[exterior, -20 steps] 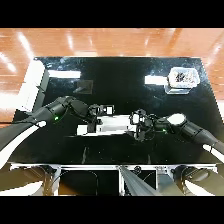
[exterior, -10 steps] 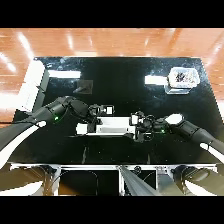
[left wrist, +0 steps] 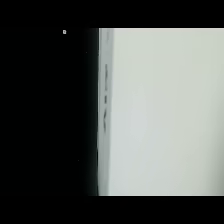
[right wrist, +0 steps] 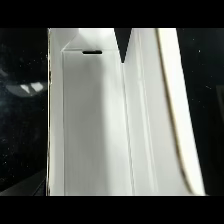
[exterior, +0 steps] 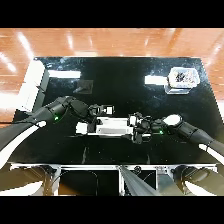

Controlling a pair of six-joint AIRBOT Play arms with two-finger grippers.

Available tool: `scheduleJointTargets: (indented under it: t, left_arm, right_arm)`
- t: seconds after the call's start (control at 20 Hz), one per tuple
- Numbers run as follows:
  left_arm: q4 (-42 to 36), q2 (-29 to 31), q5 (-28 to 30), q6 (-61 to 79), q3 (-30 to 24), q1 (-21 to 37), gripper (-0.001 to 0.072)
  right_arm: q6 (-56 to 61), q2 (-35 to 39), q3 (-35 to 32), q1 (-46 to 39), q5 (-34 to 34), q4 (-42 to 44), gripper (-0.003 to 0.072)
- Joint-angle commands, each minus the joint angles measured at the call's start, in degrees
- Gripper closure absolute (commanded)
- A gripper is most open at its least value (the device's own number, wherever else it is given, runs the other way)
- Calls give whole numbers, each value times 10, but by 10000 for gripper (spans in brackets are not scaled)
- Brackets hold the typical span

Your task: Fold the box and place the chain.

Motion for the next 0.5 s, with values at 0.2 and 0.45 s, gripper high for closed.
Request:
scheduleJointTargets:
  t: [0.2, 0.45]
  left_arm:
    - [0, 0, 2, -1, 0, 0, 687]
    - [0, 0, 3, -1, 0, 0, 687]
  right_arm:
    - [5, 0, 0, 1, -20, -24, -34]
    - [12, -3, 1, 1, -24, -38, -34]
